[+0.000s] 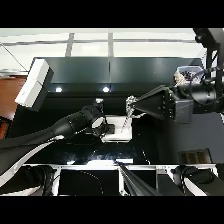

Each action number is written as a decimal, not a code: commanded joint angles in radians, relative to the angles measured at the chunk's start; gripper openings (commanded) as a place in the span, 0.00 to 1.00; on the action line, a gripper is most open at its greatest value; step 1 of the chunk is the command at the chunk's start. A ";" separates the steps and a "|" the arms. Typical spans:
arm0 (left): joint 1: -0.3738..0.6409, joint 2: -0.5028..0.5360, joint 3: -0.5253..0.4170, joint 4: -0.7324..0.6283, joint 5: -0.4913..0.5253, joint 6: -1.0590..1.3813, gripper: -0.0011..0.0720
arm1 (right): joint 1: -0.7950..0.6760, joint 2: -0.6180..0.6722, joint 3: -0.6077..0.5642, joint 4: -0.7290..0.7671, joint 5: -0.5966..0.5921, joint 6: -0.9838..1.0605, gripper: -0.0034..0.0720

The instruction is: Fold the box and place the chain.

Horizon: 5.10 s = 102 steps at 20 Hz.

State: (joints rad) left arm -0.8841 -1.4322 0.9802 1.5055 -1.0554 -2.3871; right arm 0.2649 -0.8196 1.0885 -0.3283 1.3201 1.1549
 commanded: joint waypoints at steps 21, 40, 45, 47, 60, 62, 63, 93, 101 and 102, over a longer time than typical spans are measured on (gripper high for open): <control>0.001 0.000 0.001 0.000 0.000 0.000 0.06 | 0.246 -0.055 -0.132 -0.509 -0.171 0.296 0.10; 0.000 0.000 0.001 0.000 0.000 0.000 0.06 | -0.274 -0.280 -0.264 -1.268 -0.678 0.659 0.99; 0.000 0.000 0.001 0.000 0.000 0.000 0.06 | -0.348 -0.623 0.002 -1.210 -0.676 0.827 0.99; 0.001 0.000 0.001 0.000 0.000 0.000 0.06 | -0.346 -0.744 0.119 -1.218 -0.632 0.872 0.98; 0.000 0.000 0.001 0.000 0.000 0.000 0.06 | -0.346 -0.964 0.318 -1.307 -0.497 1.006 0.62; 0.000 0.000 0.001 0.000 0.000 0.000 0.06 | -0.346 -0.964 0.318 -1.304 -0.484 0.986 0.40; 0.001 0.000 0.001 0.000 0.000 0.001 0.06 | -0.346 -0.964 0.318 -1.299 -0.476 0.942 0.26; 0.001 0.000 0.001 0.000 0.000 0.001 0.06 | 0.037 -0.056 0.193 -0.701 0.124 0.279 0.10; 0.001 0.000 0.001 0.001 0.003 0.000 0.06 | 0.272 -0.116 -0.103 -0.656 -0.204 0.274 0.10; 0.001 0.000 0.001 0.001 0.003 0.001 0.06 | 0.277 -0.130 -0.103 -0.649 -0.213 0.274 0.10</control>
State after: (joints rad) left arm -0.8841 -1.4322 0.9802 1.5059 -1.0534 -2.3867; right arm 0.4976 -0.9218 1.0351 -1.0069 1.1965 1.4349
